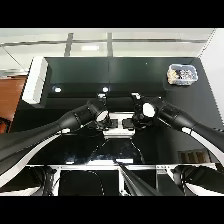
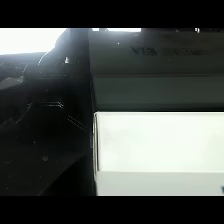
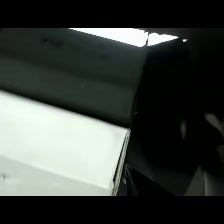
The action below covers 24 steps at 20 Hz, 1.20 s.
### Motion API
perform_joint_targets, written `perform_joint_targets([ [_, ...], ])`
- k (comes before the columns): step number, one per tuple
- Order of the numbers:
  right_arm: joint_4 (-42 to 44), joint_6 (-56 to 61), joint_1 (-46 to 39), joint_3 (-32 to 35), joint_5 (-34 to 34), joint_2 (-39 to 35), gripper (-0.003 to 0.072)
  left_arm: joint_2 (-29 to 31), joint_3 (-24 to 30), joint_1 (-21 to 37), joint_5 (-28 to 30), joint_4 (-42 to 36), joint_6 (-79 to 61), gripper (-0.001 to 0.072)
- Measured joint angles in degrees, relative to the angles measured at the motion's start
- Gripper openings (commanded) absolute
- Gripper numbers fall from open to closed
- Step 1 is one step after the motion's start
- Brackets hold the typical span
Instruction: Fold the box and place the chain.
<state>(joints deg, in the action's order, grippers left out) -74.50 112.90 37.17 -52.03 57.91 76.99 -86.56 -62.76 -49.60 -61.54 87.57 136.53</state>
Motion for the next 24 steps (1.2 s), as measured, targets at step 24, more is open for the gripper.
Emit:
perform_joint_targets([
  [24, -6.7, 13.1, 5.3, -2.8, 3.3, 2.8, 0.0015, 0.0, 0.0, 0.0, -0.2, 0.0, 0.1, 0.0027],
])
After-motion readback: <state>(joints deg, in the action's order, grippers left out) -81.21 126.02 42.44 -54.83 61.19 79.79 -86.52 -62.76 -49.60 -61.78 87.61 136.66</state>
